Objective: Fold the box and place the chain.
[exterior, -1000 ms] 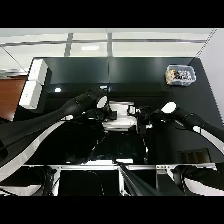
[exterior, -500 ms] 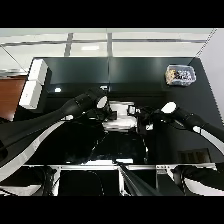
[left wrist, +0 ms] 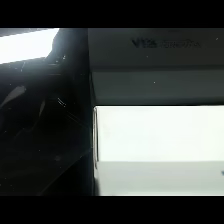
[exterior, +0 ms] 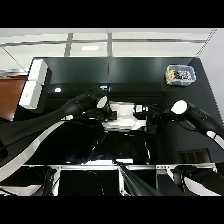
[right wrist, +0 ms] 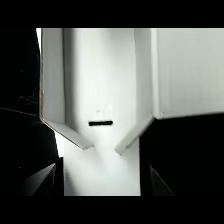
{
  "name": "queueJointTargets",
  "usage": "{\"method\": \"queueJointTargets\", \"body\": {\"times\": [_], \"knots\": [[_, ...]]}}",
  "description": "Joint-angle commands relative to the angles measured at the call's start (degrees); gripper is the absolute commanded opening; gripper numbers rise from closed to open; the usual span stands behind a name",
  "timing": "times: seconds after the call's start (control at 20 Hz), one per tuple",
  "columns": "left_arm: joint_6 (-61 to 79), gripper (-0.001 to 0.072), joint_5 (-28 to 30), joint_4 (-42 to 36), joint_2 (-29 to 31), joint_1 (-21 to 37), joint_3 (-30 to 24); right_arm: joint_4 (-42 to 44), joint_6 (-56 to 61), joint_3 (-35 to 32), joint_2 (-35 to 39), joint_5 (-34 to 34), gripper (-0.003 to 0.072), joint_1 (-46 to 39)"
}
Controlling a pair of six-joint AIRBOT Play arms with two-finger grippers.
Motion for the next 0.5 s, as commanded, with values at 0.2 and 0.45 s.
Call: {"method": "queueJointTargets", "body": {"times": [0.2, 0.45], "knots": [[0.0, 0.0029, 0.3, -0.8, 0.0, 0.0, 0.0, 3.7, -1.0, 0.1, -1.3, -4.0, 0.0483, 3.7], [0.0, 0.0029, 0.3, -0.8, 0.0, 0.0, 0.0, 10.8, -0.9, 0.0, -1.6, -3.5, 0.0185, 4.6]]}}
